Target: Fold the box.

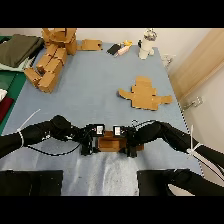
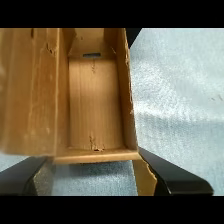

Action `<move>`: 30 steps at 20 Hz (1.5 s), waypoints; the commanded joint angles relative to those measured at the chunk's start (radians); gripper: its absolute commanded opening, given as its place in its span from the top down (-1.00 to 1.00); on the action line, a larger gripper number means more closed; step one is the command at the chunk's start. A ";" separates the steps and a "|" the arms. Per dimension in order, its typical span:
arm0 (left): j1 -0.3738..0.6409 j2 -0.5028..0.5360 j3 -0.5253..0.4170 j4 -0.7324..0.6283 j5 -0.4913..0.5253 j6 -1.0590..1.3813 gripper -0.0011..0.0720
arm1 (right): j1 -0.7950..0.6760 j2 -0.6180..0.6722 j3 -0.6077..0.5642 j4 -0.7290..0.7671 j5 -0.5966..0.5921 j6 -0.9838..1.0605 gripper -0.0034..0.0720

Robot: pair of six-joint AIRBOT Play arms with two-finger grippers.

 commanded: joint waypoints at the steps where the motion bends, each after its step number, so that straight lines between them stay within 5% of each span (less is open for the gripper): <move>1: 0.000 -0.014 0.018 0.027 0.000 -0.054 -0.91 | 0.000 0.000 0.000 0.000 0.001 0.001 -0.45; 12: -0.050 -0.023 0.025 0.082 0.038 -0.115 -0.90 | 0.000 0.000 0.000 0.000 0.001 0.001 -0.45; 16: -0.056 -0.033 0.038 0.116 0.035 -0.155 -0.72 | 0.000 0.000 0.000 0.000 0.000 0.001 -0.45; 18: -0.056 -0.033 0.038 0.116 0.038 -0.159 -0.40 | 0.000 0.000 0.000 0.000 0.001 0.001 -0.45; 30: -0.055 -0.033 0.039 0.113 0.050 -0.161 -0.41 | 0.000 0.000 0.000 0.000 0.001 0.001 -0.45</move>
